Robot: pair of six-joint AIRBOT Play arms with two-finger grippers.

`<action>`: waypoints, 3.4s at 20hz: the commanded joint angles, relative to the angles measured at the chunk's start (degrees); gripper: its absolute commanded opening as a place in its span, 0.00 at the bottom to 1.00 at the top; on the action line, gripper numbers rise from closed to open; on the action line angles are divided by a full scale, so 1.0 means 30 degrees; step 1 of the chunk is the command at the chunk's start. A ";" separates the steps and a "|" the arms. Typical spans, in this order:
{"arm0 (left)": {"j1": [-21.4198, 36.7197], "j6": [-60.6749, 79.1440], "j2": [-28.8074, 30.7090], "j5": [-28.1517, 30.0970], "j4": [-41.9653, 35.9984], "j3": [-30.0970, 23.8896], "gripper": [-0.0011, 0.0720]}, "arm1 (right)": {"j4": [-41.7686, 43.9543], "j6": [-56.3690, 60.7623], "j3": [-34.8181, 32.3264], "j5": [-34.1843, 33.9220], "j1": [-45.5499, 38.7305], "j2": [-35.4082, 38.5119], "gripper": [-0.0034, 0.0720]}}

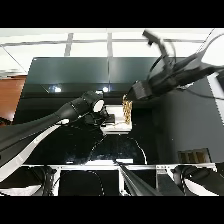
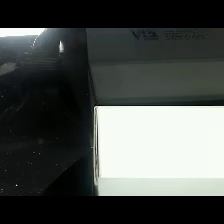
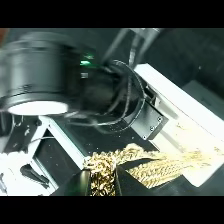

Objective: Fold the box and place the chain.

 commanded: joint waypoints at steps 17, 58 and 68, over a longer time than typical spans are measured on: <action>0.0007 0.0007 -0.0066 -0.0015 0.0015 0.0007 0.05 | -0.6295 0.0219 -0.5610 -0.1967 -0.4138 0.1472 0.49; 0.7264 4.8231 0.3082 0.5151 -1.6925 -0.8189 1.00 | -0.6076 -0.0015 -0.7002 -0.5348 -0.4605 0.1552 0.49; 0.6433 4.7932 0.2980 0.5661 -1.6946 -0.8065 0.99 | -0.6076 -0.0051 -0.7002 -0.5982 -0.4597 0.1552 0.49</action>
